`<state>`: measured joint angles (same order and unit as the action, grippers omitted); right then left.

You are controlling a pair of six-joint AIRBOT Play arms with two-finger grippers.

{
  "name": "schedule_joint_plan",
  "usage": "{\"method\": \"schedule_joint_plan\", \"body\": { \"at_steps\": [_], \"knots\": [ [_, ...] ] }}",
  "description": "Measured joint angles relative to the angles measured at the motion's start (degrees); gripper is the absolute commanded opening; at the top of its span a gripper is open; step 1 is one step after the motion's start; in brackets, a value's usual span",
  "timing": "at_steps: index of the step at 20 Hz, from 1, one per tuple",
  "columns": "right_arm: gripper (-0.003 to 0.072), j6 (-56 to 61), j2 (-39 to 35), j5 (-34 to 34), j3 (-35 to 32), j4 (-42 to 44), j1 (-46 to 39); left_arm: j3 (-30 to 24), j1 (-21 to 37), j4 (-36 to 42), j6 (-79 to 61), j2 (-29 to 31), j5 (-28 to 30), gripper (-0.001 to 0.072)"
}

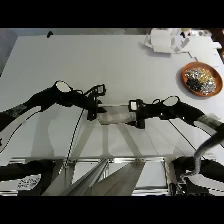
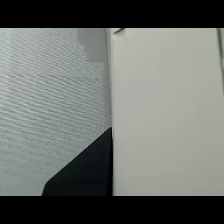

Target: Fold the box and place the chain.

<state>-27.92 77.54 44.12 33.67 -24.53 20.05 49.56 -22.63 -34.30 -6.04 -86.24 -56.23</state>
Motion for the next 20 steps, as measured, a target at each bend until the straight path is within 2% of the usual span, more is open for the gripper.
{"method": "schedule_joint_plan", "body": {
  "at_steps": [11, 13, 14, 20],
  "knots": [
    [0.0637, -0.4, 1.7, 0.9, 0.0, 0.7, 1.0, 0.0, 0.0, 0.0, 0.0, 0.0, 0.2, 0.0010],
    [0.0546, -0.4, 1.8, 0.9, 0.0, 0.8, 1.0, 0.0, 0.0, 0.0, 0.0, 0.0, 0.2, 0.0010],
    [0.0528, -0.4, 2.0, 1.0, 0.0, 0.8, 1.0, 0.0, 0.0, 0.0, 0.0, 0.0, 0.1, 0.0010],
    [0.0528, -0.6, 2.9, 1.0, 0.0, 0.7, 1.0, 0.0, 0.0, 0.0, 0.0, 0.0, 0.2, 0.0010]
  ]
}}
